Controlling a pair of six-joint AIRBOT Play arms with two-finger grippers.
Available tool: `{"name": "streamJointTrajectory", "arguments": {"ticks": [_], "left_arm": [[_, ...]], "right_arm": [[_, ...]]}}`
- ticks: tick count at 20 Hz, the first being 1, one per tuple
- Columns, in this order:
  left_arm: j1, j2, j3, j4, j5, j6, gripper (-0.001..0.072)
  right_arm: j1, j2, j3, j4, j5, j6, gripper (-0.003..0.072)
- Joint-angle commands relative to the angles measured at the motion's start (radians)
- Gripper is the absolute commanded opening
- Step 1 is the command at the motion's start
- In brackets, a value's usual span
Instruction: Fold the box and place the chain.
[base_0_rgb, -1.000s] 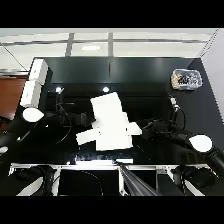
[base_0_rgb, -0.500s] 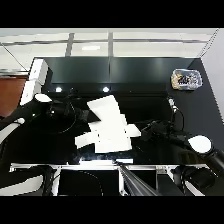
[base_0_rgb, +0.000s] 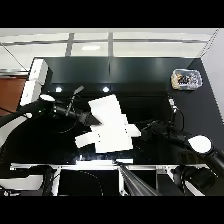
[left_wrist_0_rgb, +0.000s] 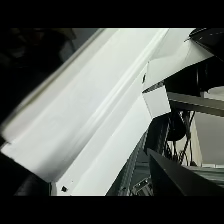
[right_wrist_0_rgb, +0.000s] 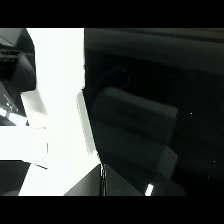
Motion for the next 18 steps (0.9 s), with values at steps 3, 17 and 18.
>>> {"name": "streamJointTrajectory", "arguments": {"ticks": [3,17,18], "left_arm": [[-0.044,-0.054,0.002,-0.024,-0.045,0.129,0.0678],[0.01,-0.053,0.002,-0.004,-0.128,0.205,0.0028],[0.01,-0.051,0.002,-0.004,-0.127,0.205,0.0027]], "right_arm": [[0.001,0.0,-0.001,0.0,0.0,0.004,0.0017],[-0.009,0.0,0.003,-0.042,0.013,0.044,0.0596],[-0.027,0.001,0.017,-0.066,0.059,0.044,0.0654]]}}
